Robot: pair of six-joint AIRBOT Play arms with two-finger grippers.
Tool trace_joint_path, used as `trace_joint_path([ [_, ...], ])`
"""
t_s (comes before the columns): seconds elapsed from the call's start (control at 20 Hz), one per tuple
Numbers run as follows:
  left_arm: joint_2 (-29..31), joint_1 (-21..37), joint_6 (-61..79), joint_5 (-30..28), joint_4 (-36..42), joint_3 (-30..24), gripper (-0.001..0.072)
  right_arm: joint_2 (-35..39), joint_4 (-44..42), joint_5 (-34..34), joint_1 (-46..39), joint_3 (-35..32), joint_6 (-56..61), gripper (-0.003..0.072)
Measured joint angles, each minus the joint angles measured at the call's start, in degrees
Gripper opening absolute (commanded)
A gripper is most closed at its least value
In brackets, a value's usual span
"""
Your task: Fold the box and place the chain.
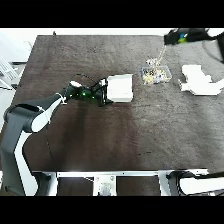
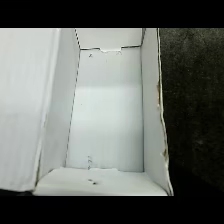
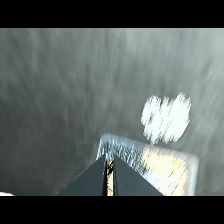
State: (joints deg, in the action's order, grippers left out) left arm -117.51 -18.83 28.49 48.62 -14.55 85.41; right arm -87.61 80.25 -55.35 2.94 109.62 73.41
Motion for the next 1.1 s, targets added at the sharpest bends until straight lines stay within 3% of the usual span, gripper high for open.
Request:
trace_joint_path([
  [0.2, 0.0, 0.0, 0.02, 0.0, 0.0, 0.0, 0.0289, 10.8, 2.56, 1.66, 4.28, 0.02, 0.0, 0.0005],
  [0.4, 0.0, 0.0, 0.02, 0.0, 0.0, 0.0, 0.0289, 16.72, 5.09, 2.21, 9.51, 0.02, 0.0, 0.0004],
  [1.1, 0.0, 0.0, 0.02, 0.0, 0.0, -0.02, 0.0289, 19.32, 7.98, 0.85, 23.19, -2.49, 0.02, 0.0005],
])
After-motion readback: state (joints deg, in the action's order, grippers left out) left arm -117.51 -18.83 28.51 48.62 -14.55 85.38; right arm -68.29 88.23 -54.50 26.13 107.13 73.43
